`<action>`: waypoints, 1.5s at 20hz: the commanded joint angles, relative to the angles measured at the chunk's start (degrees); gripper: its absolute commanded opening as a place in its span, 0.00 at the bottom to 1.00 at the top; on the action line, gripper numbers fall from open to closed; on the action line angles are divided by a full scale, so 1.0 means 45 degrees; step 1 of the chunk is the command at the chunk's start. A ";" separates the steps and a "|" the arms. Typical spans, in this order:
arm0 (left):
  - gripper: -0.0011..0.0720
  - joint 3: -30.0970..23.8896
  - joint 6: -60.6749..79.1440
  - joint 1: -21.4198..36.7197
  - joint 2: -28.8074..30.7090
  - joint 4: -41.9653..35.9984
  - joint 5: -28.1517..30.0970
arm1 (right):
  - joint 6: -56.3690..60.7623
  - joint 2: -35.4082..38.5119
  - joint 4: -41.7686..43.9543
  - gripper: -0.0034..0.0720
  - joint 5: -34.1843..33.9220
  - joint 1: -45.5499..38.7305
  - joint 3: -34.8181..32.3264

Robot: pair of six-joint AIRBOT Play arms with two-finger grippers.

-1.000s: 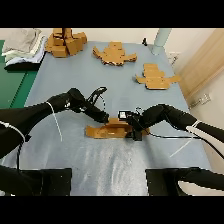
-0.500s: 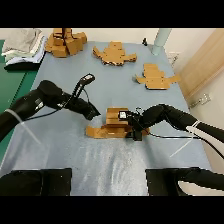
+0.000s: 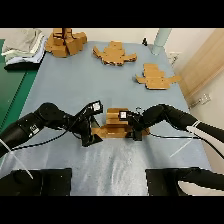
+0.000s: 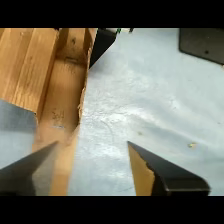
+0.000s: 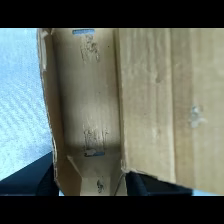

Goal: Fold the box.

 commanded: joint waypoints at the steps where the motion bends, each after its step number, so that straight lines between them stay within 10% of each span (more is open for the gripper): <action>1: 0.98 -0.0389 0.1234 -0.0316 -0.0534 0.0068 0.1593 | 0.0000 0.0000 -0.0005 0.64 -0.0010 -0.0005 0.0005; 11: 0.96 0.0452 0.1972 -0.0826 -0.3565 0.0044 0.3225 | 0.0000 0.0000 -0.0005 0.64 -0.0015 -0.0005 0.0005; 12: 0.75 0.0452 0.1967 -0.0826 -0.3570 0.0092 0.3249 | 0.0000 0.0000 -0.0005 0.64 -0.0010 -0.0005 0.0005; 14: 0.67 0.0452 0.1948 -0.0826 -0.3565 0.0107 0.2686 | 0.0000 0.0000 -0.0005 0.64 -0.0010 -0.0005 0.0005; 20: 0.67 0.0398 0.0850 -0.0573 -0.3487 0.1292 0.1205 | -0.0005 0.0000 -0.0005 0.64 -0.0010 -0.0005 0.0005; 23: 0.96 0.0403 0.0495 -0.0291 -0.3487 0.1418 0.1253 | 0.0000 0.0000 -0.0005 0.63 -0.0010 -0.0005 0.0005; 30: 0.96 0.1107 0.0656 -0.0350 -0.3492 0.0495 0.2113 | 0.0000 0.0000 -0.0005 0.63 -0.0010 -0.0005 0.0005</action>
